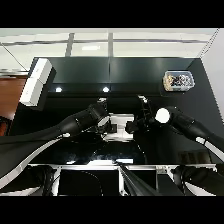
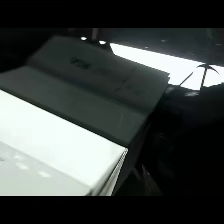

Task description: Fold the box and place the chain.

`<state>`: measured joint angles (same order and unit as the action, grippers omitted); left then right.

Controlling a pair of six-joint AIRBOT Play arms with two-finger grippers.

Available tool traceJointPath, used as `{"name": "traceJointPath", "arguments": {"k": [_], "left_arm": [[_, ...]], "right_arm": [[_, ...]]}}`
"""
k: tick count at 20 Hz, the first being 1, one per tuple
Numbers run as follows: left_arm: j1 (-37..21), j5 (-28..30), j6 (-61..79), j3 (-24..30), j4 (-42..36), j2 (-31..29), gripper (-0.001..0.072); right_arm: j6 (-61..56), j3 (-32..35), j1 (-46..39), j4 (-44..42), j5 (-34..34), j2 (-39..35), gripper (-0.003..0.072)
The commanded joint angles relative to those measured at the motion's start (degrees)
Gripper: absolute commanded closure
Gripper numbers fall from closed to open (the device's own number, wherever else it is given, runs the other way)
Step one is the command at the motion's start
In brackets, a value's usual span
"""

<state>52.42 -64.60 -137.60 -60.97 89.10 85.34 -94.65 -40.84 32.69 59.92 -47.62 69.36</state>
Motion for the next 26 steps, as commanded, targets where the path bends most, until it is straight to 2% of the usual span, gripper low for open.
{"name": "traceJointPath", "arguments": {"k": [1,2,6,11,21,22,24,25,26], "left_arm": [[-0.02,-0.02,0.02,-0.02,0.0,0.0,0.0681],[-0.02,-0.02,0.02,-0.02,0.0,0.0,0.0681],[-0.02,-0.02,0.02,-0.02,0.0,0.0,0.0681],[-0.02,0.02,0.02,-0.02,0.04,0.02,0.0681],[-0.02,-0.07,0.02,-0.02,0.24,0.02,0.0681],[-0.02,-0.07,0.02,-0.02,0.24,0.02,0.0681],[-0.02,-0.09,0.02,-0.02,0.24,0.02,0.0681],[-0.02,-0.11,0.02,-0.02,0.24,0.02,0.0681],[-0.02,-0.09,0.02,-0.02,0.24,0.02,0.0681]], "right_arm": [[-9.81,-5.03,3.82,10.49,-4.22,0.81,0.0293],[-11.56,-6.99,4.94,11.85,-6.93,1.73,0.0336],[-24.22,-12.04,9.53,20.0,-15.91,5.79,0.0336],[-33.07,-12.09,10.64,19.74,-14.95,7.39,0.0336],[-36.48,-12.09,10.64,19.69,-14.56,10.93,0.0339],[-36.5,-12.09,10.64,19.67,-14.51,10.93,0.0453],[-36.57,-12.09,10.64,19.61,-14.51,10.95,0.0507],[-36.61,-12.09,10.67,19.56,-14.53,10.95,0.0658],[-37.11,-12.09,10.78,19.39,-14.51,10.99,0.0668]]}}
